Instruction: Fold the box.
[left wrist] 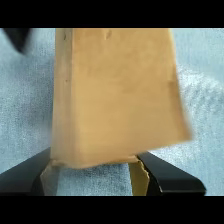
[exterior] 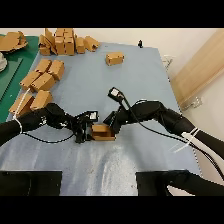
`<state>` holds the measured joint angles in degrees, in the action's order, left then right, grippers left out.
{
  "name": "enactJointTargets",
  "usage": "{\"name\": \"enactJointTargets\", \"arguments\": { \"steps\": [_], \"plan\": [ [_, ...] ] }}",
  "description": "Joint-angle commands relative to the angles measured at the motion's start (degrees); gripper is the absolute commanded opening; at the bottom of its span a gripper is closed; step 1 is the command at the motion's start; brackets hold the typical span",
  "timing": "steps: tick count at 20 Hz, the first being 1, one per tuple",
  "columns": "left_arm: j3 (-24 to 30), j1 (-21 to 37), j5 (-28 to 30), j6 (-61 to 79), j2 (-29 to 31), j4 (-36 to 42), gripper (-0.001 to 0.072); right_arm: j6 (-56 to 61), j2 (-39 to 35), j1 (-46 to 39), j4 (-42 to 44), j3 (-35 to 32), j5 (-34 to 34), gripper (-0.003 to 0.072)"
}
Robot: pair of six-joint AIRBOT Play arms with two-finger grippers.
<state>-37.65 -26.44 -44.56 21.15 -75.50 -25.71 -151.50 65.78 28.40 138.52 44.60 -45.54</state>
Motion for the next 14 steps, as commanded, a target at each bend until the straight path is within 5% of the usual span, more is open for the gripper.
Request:
{"name": "enactJointTargets", "arguments": {
  "steps": [1,7,9,14],
  "plan": [
    [-0.02,0.0,0.0,0.0,0.02,0.0,0.0401,-5.73,0.92,4.94,-0.39,0.02,-5.25,0.0003],
    [-0.02,0.0,0.0,0.0,0.02,0.0,0.0401,-9.53,0.76,8.85,-3.76,-2.05,-1.16,0.0004],
    [-0.02,0.0,0.02,0.0,0.0,0.0,0.0401,-9.53,0.74,8.79,-5.03,-2.01,0.0,0.0176],
    [-0.02,0.0,0.02,0.0,0.0,0.0,0.0401,-13.16,0.59,8.85,-7.19,-1.92,0.42,0.0183]
  ]
}}
